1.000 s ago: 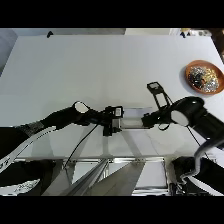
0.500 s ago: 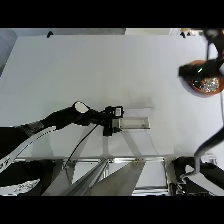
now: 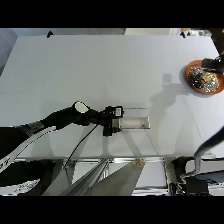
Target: Fold the box and place the chain.
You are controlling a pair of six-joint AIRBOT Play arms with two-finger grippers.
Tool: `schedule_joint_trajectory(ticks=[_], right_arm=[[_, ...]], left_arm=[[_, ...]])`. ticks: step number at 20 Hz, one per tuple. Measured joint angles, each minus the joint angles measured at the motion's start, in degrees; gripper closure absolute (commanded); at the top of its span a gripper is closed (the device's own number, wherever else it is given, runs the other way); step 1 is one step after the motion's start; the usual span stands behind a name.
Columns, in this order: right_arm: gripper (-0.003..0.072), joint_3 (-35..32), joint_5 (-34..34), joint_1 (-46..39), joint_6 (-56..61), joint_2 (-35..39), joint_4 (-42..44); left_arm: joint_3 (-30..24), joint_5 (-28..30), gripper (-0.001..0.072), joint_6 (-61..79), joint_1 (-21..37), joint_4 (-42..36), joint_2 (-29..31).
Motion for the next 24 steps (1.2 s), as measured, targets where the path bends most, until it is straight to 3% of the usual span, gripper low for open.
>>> schedule_joint_trajectory(ticks=[11,14,16,19,24], right_arm=[[0.0472,1.0,-0.4,-1.4,-7.8,-9.7,1.2],[0.0670,1.0,-0.4,-1.4,-8.9,-10.6,1.6],[0.0670,1.0,-0.4,-1.5,-9.2,-10.8,1.6],[0.0670,1.0,1.5,-1.4,-9.4,-9.9,1.5],[0.0670,1.1,3.2,-1.5,-9.8,-1.8,1.4]], left_arm=[[0.0,0.0,0.0500,0.0,0.0,0.0,0.0],[0.0,0.0,0.0500,0.0,0.0,0.0,0.0],[0.0,0.0,0.0500,0.0,0.0,0.0,0.0],[0.0,0.0,0.0500,0.0,0.0,0.0,0.0],[0.0,0.0,0.0500,0.0,0.0,0.0,0.0]])
